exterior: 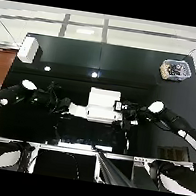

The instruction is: Fold the box and place the chain.

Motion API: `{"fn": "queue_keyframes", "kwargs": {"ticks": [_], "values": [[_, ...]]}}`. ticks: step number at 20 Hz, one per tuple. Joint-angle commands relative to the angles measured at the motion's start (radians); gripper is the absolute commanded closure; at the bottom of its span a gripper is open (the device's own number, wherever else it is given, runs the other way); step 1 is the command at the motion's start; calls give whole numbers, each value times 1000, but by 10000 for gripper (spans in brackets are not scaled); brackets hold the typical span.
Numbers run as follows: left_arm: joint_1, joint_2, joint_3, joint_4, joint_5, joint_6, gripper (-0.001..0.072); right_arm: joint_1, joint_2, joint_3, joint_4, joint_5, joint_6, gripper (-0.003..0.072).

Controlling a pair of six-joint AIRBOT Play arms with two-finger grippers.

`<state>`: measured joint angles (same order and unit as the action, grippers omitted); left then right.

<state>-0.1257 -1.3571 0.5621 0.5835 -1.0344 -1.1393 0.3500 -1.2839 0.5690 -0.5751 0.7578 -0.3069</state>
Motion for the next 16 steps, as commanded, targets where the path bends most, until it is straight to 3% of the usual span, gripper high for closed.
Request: {"fn": "queue_keyframes", "kwargs": {"ticks": [1, 4, 5, 10, 16], "values": [[-43, -33, 58, -31, -53, 64, 639, 1, -1, 0, 0, 0, 0, 486], [-43, -33, 102, -31, -100, 94, 126, 1, -1, 0, 0, 0, 0, 486], [-43, -33, 112, -31, -108, 96, 4, 1, -1, 0, 0, 0, 0, 486], [-67, -33, 141, -69, -135, 101, 1, 1, -1, 0, 0, 0, 0, 486], [-150, -33, 206, -69, -149, 95, 98, 1, -1, 0, 0, -1, 0, 486]]}}
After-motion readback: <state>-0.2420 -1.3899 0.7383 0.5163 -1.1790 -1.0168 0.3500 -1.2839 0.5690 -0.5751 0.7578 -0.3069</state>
